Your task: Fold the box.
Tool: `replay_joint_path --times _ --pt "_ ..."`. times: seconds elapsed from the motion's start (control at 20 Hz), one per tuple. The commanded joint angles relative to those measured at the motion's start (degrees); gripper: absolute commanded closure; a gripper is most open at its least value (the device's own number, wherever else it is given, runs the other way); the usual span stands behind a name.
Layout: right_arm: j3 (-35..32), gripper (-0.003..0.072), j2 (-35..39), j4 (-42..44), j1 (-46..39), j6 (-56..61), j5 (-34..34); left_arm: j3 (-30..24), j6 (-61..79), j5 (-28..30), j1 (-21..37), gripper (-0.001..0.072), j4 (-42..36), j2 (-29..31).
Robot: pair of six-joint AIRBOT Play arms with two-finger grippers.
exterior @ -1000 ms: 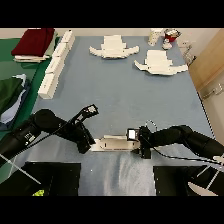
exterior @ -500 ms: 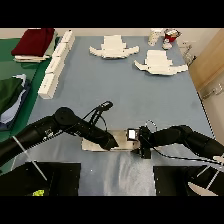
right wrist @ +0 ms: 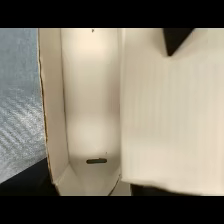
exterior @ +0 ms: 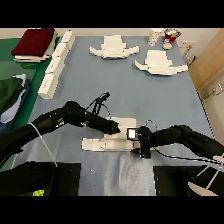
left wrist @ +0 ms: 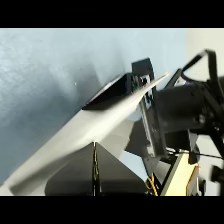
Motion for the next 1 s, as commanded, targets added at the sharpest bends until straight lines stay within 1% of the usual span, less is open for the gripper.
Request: replay_joint_path --times 0.0,0.15,0.4,0.7,0.85,0.95 --pt "0.1 0.0174 0.0 -0.2 0.0 -0.1 -0.1 0.2 -0.3 1.2 3.1 0.0695 1.4 -3.8" --pt "0.1 0.0173 0.0 -0.2 0.0 -0.1 -0.1 0.2 0.1 1.8 4.4 0.0695 1.6 -5.8" --pt "0.1 0.0174 0.0 -0.2 0.0 -0.1 -0.1 0.2 1.6 1.9 4.3 0.0695 1.6 -6.1" --pt "0.1 0.0174 0.0 -0.2 0.0 -0.1 -0.1 0.2 5.1 -0.5 4.3 0.0695 1.2 -6.6" --pt "0.1 0.0174 0.0 -0.2 0.0 -0.1 -0.1 0.3 10.1 -1.1 4.4 0.0697 1.9 -3.2" --pt "0.1 0.0173 0.0 -0.2 0.0 -0.1 -0.1 0.3 11.1 -1.0 4.4 0.0697 5.8 2.1"
